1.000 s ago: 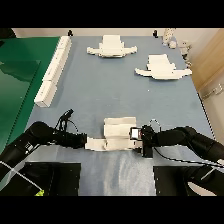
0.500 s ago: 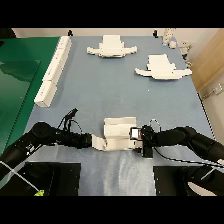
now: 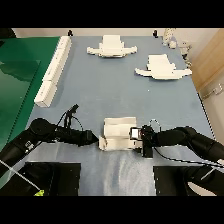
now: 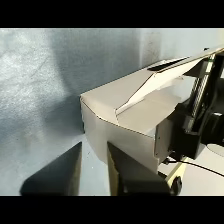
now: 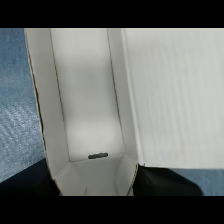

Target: Fold the box.

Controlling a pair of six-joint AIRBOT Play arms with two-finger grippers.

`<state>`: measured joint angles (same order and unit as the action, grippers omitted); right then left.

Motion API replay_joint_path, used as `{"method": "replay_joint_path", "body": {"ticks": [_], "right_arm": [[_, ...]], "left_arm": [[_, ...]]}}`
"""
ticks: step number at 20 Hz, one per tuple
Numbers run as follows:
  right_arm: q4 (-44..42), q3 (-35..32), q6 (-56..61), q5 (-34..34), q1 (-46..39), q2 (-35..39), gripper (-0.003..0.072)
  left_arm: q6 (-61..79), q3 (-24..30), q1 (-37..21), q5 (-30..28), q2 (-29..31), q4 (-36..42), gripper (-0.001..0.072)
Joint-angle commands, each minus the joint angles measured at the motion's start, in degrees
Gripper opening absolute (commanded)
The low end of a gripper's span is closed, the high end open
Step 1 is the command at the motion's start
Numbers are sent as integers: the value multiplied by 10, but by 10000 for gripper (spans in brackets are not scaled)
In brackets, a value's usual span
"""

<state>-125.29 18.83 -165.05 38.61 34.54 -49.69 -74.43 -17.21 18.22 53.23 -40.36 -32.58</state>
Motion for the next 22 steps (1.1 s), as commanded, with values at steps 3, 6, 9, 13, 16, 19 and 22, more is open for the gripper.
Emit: {"method": "replay_joint_path", "body": {"ticks": [3, 6, 9, 13, 16, 19, 22], "right_arm": [[0, 0, 0, 0, 0, 0, 546], [0, 0, 0, 0, 0, 0, 546], [0, 0, 0, 0, 0, 0, 546], [0, 0, 0, 0, 0, 0, 546], [0, 0, 0, 0, 0, 0, 546], [0, 0, 0, 0, 0, 0, 546], [0, 0, 0, 0, 0, 0, 546]], "left_arm": [[-1, -3, 1, 23, 0, 26, 518], [-31, -19, 48, -16, 0, 11, 449], [-159, -50, 139, -71, -1, -104, 449], [-356, -98, 230, -71, -29, -269, 449], [-445, -143, 289, -69, -91, -333, 449], [-532, -201, 331, -49, -145, -407, 449], [-587, -252, 361, -2, -197, -458, 449]]}}
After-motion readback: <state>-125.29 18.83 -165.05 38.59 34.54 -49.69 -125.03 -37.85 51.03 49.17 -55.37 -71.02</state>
